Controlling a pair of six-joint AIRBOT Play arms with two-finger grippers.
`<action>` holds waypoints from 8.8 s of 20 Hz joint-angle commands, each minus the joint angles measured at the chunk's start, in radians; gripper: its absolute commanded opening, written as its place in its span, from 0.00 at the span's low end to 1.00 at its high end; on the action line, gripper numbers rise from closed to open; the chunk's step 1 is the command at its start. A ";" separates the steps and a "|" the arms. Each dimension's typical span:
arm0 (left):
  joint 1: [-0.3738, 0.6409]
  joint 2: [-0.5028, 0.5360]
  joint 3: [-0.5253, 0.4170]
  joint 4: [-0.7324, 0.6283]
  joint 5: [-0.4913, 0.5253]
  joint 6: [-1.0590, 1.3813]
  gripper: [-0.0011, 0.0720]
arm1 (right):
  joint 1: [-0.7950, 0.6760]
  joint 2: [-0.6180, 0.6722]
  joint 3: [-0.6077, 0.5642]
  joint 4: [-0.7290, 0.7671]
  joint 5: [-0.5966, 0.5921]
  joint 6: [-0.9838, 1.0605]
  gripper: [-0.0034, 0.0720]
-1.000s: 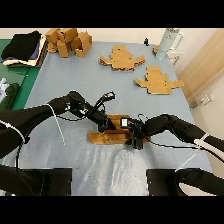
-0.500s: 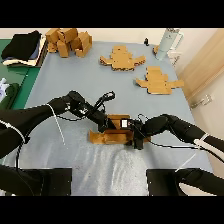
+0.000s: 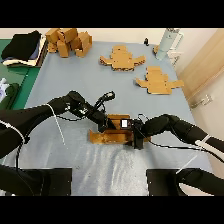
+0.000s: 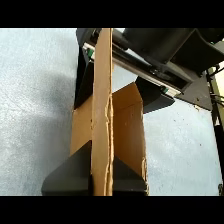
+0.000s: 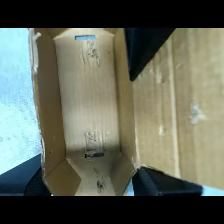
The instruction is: Fold the box.
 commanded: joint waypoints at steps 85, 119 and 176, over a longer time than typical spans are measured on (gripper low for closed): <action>-0.023 0.115 0.121 0.134 -0.153 -0.932 0.03 | 0.001 -0.026 -0.011 -0.010 0.035 0.000 0.71; -0.078 0.470 -0.240 0.410 0.293 -0.256 0.03 | 0.001 -0.026 -0.011 -0.010 0.035 0.000 0.71; 0.092 0.703 -0.438 0.783 0.159 -1.393 0.04 | 0.001 -0.026 -0.011 -0.010 0.035 0.000 0.71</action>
